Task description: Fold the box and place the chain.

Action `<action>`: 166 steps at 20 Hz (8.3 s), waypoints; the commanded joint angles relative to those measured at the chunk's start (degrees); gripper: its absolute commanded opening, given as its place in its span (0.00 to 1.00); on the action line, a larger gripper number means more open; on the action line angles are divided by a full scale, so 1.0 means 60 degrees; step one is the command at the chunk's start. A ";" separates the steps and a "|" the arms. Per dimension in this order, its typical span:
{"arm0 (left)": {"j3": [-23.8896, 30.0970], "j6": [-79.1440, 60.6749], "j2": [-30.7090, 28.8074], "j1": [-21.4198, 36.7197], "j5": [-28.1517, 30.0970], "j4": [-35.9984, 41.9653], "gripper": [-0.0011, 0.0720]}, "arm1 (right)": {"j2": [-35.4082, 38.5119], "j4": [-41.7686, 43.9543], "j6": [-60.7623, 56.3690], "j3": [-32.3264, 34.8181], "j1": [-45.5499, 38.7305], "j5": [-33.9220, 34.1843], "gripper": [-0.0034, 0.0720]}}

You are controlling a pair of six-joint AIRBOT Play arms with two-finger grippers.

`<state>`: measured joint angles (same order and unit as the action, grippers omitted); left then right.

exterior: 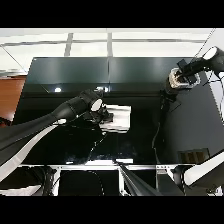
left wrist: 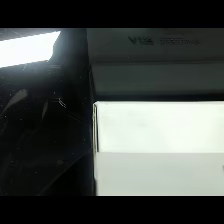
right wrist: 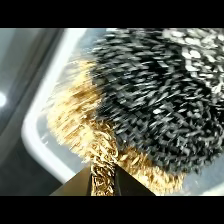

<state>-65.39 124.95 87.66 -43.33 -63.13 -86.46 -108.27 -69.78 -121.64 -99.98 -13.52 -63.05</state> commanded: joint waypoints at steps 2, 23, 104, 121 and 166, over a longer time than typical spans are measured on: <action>-0.0004 -0.0004 0.0004 0.0007 0.0022 0.0007 0.05 | 0.1359 0.0142 0.2251 -0.0015 -0.0233 -0.0277 0.06; -0.0004 -0.0004 0.0004 0.0015 0.0051 0.0004 0.05 | 0.6353 0.2594 0.4608 -0.2965 0.0321 -0.4477 0.06; -0.0004 -0.0004 0.0004 0.0015 -0.0015 0.0018 0.05 | 0.6983 0.3792 0.4823 0.1144 0.5311 -0.4386 0.07; -0.0004 -0.0004 0.0004 0.0015 -0.0015 0.0018 0.05 | 0.6983 0.3730 0.4925 0.6277 0.6237 -0.0823 0.07; 0.5472 -1.7030 -0.5013 0.6390 0.0911 0.9435 0.82 | 0.7770 0.2113 0.6047 0.7286 0.4058 -0.1045 0.47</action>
<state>-35.11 63.48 55.16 -8.51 -57.43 -46.28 -61.65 -57.12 -85.06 -56.27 10.81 -70.19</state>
